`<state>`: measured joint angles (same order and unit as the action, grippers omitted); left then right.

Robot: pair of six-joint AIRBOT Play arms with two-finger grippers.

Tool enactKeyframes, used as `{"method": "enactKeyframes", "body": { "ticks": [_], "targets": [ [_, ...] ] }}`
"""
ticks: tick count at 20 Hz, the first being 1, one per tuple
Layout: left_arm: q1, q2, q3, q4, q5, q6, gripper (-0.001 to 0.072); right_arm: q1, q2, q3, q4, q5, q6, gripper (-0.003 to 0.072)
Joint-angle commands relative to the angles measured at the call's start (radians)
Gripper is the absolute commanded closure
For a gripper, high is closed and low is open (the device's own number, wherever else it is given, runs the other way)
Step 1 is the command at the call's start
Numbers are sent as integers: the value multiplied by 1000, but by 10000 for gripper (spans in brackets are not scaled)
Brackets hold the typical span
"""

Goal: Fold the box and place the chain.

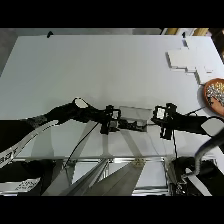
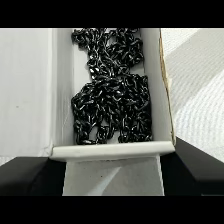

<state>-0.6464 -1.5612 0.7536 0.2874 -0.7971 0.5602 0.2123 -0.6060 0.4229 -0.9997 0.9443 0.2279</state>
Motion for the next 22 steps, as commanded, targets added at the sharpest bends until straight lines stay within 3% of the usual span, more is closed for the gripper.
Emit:
{"method": "enactKeyframes", "body": {
  "ticks": [1, 2, 3, 4, 6, 11, 14, 17, 19, 21, 22],
  "targets": [
    [0, 0, 0, 0, 0, 0, 679, 1, 38, 0, 0, 5, -1, 665],
    [1, 0, 0, 0, 0, 0, 679, 1, 38, 0, -61, 7, -1, 606],
    [0, 0, 0, 0, 0, 0, 679, 1, 36, 0, -123, 18, -1, 425],
    [1, 0, 0, 0, 0, 0, 679, 0, 31, 0, -168, 29, -1, 325],
    [0, 0, 0, 0, 0, 0, 679, 0, 0, -3, -208, 42, -2, 325],
    [0, 0, 0, 0, 0, 0, 679, 0, -163, -45, -172, -9, -102, 339],
    [1, 0, 0, 0, 0, 0, 679, 1, -270, -53, -24, -94, -151, 375],
    [0, 0, 0, 0, 0, 0, 679, 1, -328, -53, 5, -105, -287, 403],
    [0, 0, 0, 0, 0, 0, 679, 0, -329, -53, 5, -102, -288, 486],
    [0, 0, 0, 0, 0, 0, 679, 1, -323, -53, -5, -64, -251, 653],
    [0, 0, 0, 0, 0, 0, 679, 1, -307, -53, -28, -27, -213, 667]
  ]
}}
